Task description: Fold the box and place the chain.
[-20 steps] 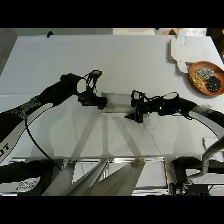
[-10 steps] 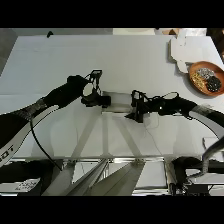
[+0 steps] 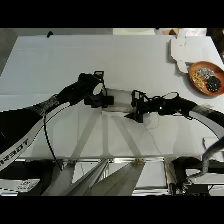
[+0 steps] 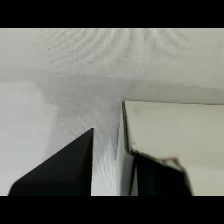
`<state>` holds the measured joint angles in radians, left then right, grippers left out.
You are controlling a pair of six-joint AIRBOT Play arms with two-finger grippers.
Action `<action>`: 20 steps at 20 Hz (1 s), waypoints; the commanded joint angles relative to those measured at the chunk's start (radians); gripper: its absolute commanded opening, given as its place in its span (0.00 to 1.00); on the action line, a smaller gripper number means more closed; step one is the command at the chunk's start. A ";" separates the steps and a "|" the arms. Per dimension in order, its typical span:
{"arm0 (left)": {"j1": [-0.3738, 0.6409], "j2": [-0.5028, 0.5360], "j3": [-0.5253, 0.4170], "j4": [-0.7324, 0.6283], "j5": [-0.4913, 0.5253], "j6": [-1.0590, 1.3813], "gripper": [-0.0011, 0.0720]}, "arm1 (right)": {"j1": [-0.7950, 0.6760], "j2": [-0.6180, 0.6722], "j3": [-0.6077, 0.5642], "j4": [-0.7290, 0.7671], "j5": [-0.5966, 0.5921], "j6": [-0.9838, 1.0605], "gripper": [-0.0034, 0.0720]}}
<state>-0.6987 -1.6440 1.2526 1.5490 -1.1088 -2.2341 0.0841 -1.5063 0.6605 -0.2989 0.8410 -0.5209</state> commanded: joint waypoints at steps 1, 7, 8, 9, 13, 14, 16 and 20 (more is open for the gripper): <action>-0.002 -0.005 0.005 0.008 -0.040 -0.014 0.37 | 0.001 0.001 0.000 -0.001 0.000 0.000 0.52; -0.010 -0.005 0.005 -0.025 -0.024 -0.014 0.01 | 0.001 0.001 0.000 -0.001 0.000 0.000 0.52; -0.010 -0.005 0.005 -0.031 -0.024 -0.013 0.02 | 0.001 0.001 0.000 -0.001 0.000 0.000 0.52; -0.010 -0.005 0.005 -0.035 -0.024 -0.013 0.02 | 0.001 0.001 0.000 -0.001 0.000 0.000 0.52; -0.010 -0.005 0.005 -0.052 -0.024 -0.012 0.03 | 0.001 0.001 0.000 -0.001 0.000 0.000 0.52; -0.010 -0.005 0.005 -0.053 -0.025 -0.013 0.09 | 0.001 0.001 0.000 -0.001 0.000 0.000 0.52; -0.010 -0.004 0.005 -0.059 -0.025 -0.012 0.57 | 0.001 0.001 0.000 -0.001 0.000 0.000 0.52; -0.008 0.010 0.005 -0.131 -0.021 0.078 0.73 | 0.001 0.001 0.000 -0.001 0.000 0.000 0.52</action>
